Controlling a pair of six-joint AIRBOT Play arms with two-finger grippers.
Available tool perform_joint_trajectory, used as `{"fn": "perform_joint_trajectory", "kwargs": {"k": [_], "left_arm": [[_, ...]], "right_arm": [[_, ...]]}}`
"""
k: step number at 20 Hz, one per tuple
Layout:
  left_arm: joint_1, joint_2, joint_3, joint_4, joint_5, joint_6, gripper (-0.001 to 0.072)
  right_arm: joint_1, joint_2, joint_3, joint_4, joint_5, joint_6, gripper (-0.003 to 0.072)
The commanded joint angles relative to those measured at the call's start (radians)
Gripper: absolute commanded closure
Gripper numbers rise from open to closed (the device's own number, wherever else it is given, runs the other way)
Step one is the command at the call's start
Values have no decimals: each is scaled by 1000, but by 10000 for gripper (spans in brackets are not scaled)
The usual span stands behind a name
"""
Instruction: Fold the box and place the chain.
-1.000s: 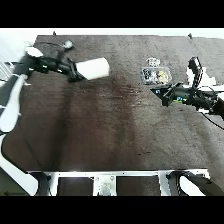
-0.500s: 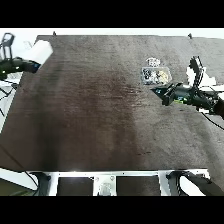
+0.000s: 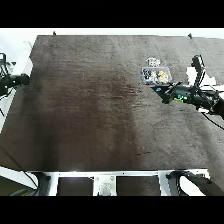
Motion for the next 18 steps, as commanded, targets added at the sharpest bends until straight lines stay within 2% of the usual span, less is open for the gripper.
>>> {"fn": "perform_joint_trajectory", "kwargs": {"k": [1,7,16,18], "left_arm": [[3,-42,-2,0,19,2,692],[3,-121,106,0,-65,37,693],[3,-158,131,-3,39,48,691],[3,-166,135,-4,31,76,692]], "right_arm": [[0,0,0,5,-2,1,675],[0,0,0,5,-3,1,675],[0,0,0,5,-21,1,675],[0,0,0,5,-21,1,674]]}}
